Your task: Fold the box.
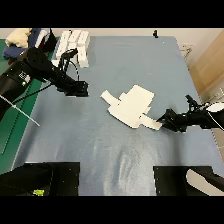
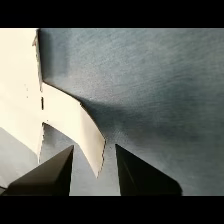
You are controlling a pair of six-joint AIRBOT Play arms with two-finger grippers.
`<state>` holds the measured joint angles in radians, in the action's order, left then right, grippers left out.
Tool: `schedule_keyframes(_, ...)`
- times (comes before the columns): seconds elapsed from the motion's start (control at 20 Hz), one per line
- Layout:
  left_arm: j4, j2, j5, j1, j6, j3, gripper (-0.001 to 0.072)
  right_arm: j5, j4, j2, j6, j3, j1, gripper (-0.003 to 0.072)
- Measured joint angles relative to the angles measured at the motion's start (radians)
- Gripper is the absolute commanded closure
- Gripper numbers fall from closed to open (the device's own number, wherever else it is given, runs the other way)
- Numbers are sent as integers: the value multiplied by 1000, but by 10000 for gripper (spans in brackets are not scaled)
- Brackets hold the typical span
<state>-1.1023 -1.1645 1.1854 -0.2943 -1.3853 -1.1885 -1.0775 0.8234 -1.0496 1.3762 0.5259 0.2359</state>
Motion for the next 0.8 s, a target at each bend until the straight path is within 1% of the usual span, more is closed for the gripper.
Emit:
schedule_keyframes(0.1,1,0,0,4,0,0,420,11,-29,-18,-25,-2,0,335)
schedule_keyframes(0.25,3,0,2,6,0,0,419,10,-115,-58,-86,-3,-8,335)
schedule_keyframes(0.4,4,0,2,6,0,0,420,11,-182,-113,-133,-3,-33,362)
schedule_keyframes(0.5,4,0,1,7,-1,0,421,18,-253,-146,-183,-3,-45,454)
schedule_keyframes(0.55,6,0,1,7,-1,0,421,24,-299,-157,-218,-3,-48,555)
schedule_keyframes(0.6,8,0,1,7,-1,0,421,24,-342,-164,-249,-2,-50,640)
schedule_keyframes(0.65,10,0,4,7,-1,0,421,22,-379,-170,-277,1,-53,680)
schedule_keyframes(0.8,22,-2,26,11,-8,0,420,-24,-428,-179,-325,6,-56,680)
